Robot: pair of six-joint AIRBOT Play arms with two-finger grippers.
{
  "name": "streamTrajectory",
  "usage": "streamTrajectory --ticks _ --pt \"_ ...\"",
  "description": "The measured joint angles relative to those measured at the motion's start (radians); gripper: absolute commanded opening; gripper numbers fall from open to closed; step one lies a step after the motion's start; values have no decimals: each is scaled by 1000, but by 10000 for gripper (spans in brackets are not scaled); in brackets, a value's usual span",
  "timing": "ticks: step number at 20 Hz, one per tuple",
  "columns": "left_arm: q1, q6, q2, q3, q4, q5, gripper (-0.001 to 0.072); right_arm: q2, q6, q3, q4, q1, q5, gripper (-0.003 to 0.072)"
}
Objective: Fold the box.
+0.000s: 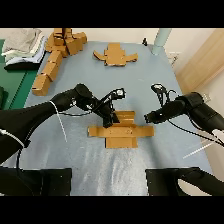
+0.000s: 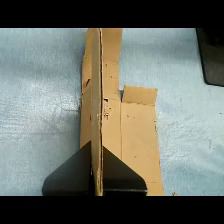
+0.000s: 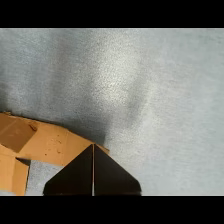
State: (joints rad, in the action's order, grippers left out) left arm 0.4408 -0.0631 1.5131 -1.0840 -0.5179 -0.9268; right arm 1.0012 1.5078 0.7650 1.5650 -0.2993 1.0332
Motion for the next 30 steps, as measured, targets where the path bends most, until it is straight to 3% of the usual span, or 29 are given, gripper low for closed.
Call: streamTrajectory --ticks 10,15,16,17,18,20,21,25,30 --pt "0 -4 38 -5 3 -7 13 -9 1 -8 13 -9 -19 3" --pt "-9 -8 35 -5 1 5 13 -105 47 -31 25 -132 0 3" --pt "-11 -14 34 -5 1 7 13 -134 65 -50 27 -172 5 33" --pt "-13 -20 34 -5 -1 6 13 -164 88 -75 27 -219 8 275" --pt "-14 -27 34 -5 -1 2 13 -188 112 -104 28 -269 9 451" --pt "-16 -34 33 -5 -1 3 13 -213 176 -162 28 -369 13 474" --pt "-16 -35 33 -5 -1 3 13 -215 212 -187 28 -415 11 559" --pt "-18 -39 33 -5 -2 2 13 -169 306 -246 -31 -571 -53 560" --pt "-18 -42 33 -5 -2 1 13 -91 341 -263 -140 -636 -185 560"
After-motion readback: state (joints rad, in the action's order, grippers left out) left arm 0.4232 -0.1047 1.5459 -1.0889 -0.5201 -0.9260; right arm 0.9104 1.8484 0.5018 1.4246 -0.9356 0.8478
